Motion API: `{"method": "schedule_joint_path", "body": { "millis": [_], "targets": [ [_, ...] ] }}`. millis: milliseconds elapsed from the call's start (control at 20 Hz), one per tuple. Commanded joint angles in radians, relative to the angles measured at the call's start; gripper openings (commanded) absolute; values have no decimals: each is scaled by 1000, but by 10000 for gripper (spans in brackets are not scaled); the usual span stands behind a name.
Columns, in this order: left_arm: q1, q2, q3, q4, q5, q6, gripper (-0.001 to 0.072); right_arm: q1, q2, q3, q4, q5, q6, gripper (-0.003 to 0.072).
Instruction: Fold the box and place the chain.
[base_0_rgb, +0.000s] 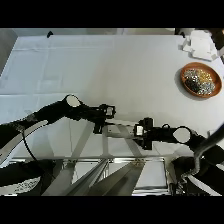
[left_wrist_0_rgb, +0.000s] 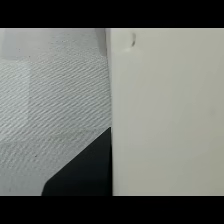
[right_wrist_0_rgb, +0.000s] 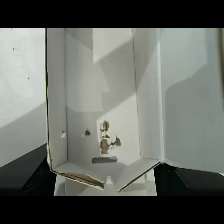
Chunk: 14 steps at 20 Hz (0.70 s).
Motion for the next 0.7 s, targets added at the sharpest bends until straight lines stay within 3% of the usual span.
{"method": "schedule_joint_path", "body": {
  "millis": [0,350,550,650],
  "targets": [
    [0,1,1,1,-1,0,10,-1,0,1,67,-1,-36,610],
    [0,1,1,1,-1,0,10,-1,-43,1,113,-6,-138,586],
    [0,1,1,1,-1,0,10,-1,-90,1,112,-6,-165,440],
    [0,1,1,1,-1,0,10,-1,-90,1,110,-10,-166,440]
  ]
}}
